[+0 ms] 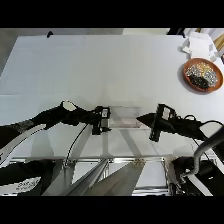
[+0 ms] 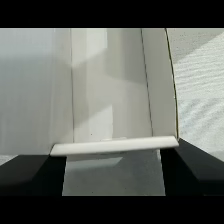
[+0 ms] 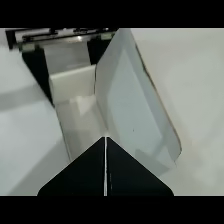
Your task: Fold the box and place the chain.
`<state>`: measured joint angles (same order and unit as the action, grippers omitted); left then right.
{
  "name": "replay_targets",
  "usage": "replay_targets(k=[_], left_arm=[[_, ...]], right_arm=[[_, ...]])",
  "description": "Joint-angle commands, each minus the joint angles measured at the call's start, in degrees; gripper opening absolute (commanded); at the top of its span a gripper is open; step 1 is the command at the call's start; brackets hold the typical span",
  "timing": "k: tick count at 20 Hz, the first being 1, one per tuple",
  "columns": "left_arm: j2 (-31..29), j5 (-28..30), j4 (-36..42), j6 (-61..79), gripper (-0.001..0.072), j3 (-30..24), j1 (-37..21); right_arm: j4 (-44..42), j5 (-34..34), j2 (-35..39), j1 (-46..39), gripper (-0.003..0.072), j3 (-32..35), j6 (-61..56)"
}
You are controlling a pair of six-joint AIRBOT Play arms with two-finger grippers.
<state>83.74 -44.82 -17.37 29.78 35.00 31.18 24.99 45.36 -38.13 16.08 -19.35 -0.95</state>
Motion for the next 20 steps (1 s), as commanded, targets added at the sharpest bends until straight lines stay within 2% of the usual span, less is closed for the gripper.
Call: replay_targets(k=[1,4,7,9,11,15,20], left_arm=[[0.0,0.0,0.0,0.0,0.0251,0.0,0.0],[0.0,0.0,0.0,0.0,0.0251,0.0,0.0],[0.0,0.0,0.0,0.0,0.0251,0.0,0.0],[0.0,0.0,0.0,0.0,0.0251,0.0,0.0],[0.0,0.0,0.0,0.0,0.0251,0.0,0.0],[0.0,0.0,0.0,0.0,0.0251,0.0,0.0],[0.0,0.0,0.0,0.0,0.0251,0.0,0.0]], right_arm=[[-16.6,-5.2,-11.4,0.0,0.0019,0.0,6.2],[-26.9,-9.2,-20.4,0.0,0.0019,0.0,6.1],[-27.9,-14.6,-24.5,0.0,0.0019,0.0,5.7],[-26.6,-17.2,-24.9,0.0,0.0019,0.0,5.3],[-24.8,-16.5,-24.9,0.0,0.0019,0.0,3.2],[-15.5,-16.3,-24.9,0.0,0.0020,0.0,-4.8],[-16.1,-15.1,-20.5,0.0,0.0020,-0.9,-4.6]])
